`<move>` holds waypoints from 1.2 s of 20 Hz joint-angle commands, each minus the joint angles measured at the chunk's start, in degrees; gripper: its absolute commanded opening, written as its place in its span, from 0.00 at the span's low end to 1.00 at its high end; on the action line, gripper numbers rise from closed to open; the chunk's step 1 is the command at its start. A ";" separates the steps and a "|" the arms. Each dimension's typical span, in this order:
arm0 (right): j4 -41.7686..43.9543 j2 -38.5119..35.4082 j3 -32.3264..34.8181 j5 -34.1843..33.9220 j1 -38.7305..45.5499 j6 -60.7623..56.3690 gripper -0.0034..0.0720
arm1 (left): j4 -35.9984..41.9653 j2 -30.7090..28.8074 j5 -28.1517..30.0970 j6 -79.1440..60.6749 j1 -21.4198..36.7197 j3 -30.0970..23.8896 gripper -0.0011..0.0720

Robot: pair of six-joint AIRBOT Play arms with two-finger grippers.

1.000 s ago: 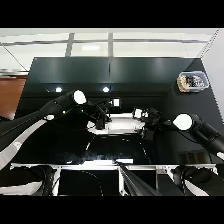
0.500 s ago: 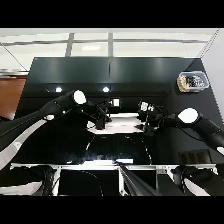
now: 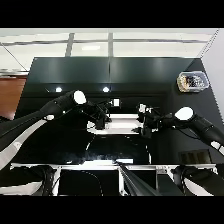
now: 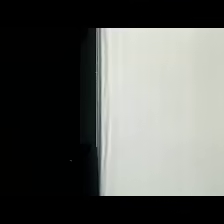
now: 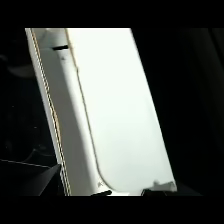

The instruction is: Fold the box and place the chain.

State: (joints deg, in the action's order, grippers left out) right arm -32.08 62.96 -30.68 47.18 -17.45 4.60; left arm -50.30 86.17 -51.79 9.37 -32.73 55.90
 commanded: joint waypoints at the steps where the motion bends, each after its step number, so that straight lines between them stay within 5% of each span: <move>1: 0.17 0.37 1.70 1.11 -0.17 2.71 0.85 | 0.04 -0.07 0.13 0.07 -0.02 0.04 0.05; 24: -0.11 5.53 3.61 -6.71 -3.74 11.45 0.85 | 0.04 -0.07 0.28 0.07 -0.02 0.04 0.05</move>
State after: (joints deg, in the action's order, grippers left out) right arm -32.10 68.34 -27.11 42.41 -20.99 16.75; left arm -50.28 86.13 -51.62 9.41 -32.73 55.88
